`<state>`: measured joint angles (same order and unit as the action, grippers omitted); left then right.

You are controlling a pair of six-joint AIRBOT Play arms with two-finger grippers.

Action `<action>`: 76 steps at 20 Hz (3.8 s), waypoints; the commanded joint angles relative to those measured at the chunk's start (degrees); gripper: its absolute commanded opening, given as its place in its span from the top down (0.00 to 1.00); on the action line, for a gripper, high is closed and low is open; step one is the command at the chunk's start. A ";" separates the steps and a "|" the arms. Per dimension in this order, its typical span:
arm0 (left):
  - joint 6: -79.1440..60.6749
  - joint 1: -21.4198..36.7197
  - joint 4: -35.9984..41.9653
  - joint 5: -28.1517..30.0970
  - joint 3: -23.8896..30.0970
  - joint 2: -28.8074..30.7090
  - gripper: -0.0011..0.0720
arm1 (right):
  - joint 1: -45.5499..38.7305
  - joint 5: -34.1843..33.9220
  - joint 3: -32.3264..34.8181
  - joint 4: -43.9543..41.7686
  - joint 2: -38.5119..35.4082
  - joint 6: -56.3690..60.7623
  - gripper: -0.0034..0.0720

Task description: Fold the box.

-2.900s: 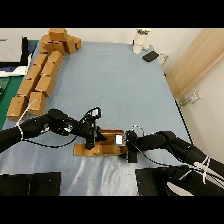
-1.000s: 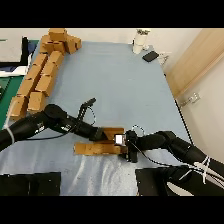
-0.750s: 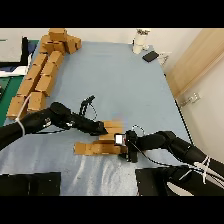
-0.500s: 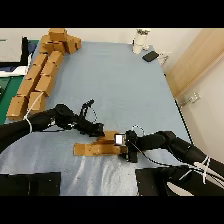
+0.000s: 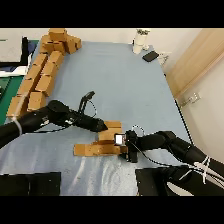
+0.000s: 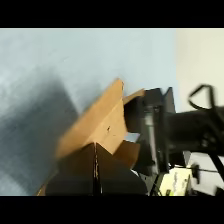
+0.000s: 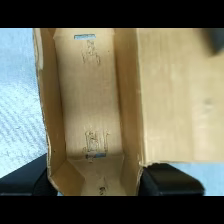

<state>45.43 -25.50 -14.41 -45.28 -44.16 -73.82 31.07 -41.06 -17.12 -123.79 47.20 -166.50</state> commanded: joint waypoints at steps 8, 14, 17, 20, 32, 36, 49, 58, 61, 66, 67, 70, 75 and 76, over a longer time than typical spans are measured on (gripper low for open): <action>-42.49 5.88 -8.44 -13.60 8.52 18.69 0.91 | -0.02 0.04 -0.02 0.00 -0.02 0.00 0.16; -65.02 6.34 -5.46 1.42 22.75 18.75 0.03 | -0.02 0.04 -0.02 0.15 -0.02 0.00 0.16; -65.33 4.09 -7.26 4.42 23.26 17.77 0.03 | -0.02 0.02 -0.02 0.15 -0.02 0.00 0.16; -65.33 2.51 -7.26 5.73 22.86 15.65 0.03 | -0.02 0.04 -0.02 0.15 -0.02 0.00 0.16; -62.51 -6.08 -1.84 12.17 21.94 12.72 0.36 | -0.02 0.04 -0.02 0.15 -0.02 0.00 0.16; -62.27 -6.67 -1.79 12.33 21.64 12.33 0.71 | -0.02 0.04 -0.02 0.15 -0.02 0.00 0.16; -62.45 -9.66 3.17 12.28 18.40 8.24 0.84 | -0.02 0.04 -0.02 0.15 -0.02 0.00 0.16; -60.26 -8.70 2.21 15.82 18.36 8.09 0.84 | -0.02 0.04 -0.04 0.15 -0.02 0.00 0.16; -56.02 -6.12 -5.62 13.75 18.40 8.11 0.83 | -0.02 0.04 -0.04 0.15 -0.02 0.00 0.16; -54.40 -3.28 -11.58 12.37 18.38 9.40 0.83 | -0.02 0.04 -0.04 0.15 -0.02 0.00 0.16; -54.42 -3.30 -11.67 12.31 18.38 10.08 0.82 | -0.02 0.04 -0.04 0.15 -0.02 -0.02 0.16; -54.40 -3.37 -14.78 11.85 18.40 11.21 0.24 | -0.02 0.04 -0.04 0.15 -0.02 0.00 0.16; -54.77 -5.75 -14.08 6.99 18.38 11.78 0.28 | -0.02 0.02 -0.04 0.15 -0.02 0.00 0.16; -54.75 -6.14 -12.68 8.72 18.38 11.78 0.27 | -0.02 0.04 -0.04 0.15 -0.02 -0.02 0.16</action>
<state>-9.21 -30.55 -28.25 -36.91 -25.78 -62.28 31.07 -41.01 -17.12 -123.63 47.20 -166.52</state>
